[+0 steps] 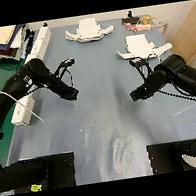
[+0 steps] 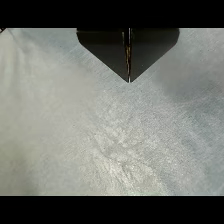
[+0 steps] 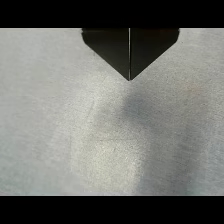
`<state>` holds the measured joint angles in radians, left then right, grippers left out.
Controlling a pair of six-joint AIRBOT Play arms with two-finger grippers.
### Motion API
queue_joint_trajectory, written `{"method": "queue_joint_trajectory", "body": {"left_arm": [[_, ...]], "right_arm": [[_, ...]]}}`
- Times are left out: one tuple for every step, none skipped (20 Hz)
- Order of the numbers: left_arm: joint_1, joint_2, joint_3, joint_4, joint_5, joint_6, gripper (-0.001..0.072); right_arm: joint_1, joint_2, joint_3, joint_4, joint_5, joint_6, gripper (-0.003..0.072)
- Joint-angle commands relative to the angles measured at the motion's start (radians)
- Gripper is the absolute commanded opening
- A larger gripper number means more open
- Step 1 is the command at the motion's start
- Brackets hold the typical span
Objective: Fold the box.
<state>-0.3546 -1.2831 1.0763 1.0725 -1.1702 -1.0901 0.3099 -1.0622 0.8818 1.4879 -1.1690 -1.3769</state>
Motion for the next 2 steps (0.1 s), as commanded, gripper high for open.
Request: {"method": "queue_joint_trajectory", "body": {"left_arm": [[-0.003, -0.003, 0.001, -0.002, 0.0, 0.0, 0.0013], [-0.003, -0.003, 0.001, -0.002, 0.0, 0.0, 0.0013]], "right_arm": [[0.001, 0.0, 0.001, 0.0, 0.0, 0.0, 0.0003], [0.001, 0.0, 0.001, 0.0, 0.0, 0.0, 0.0003]]}}
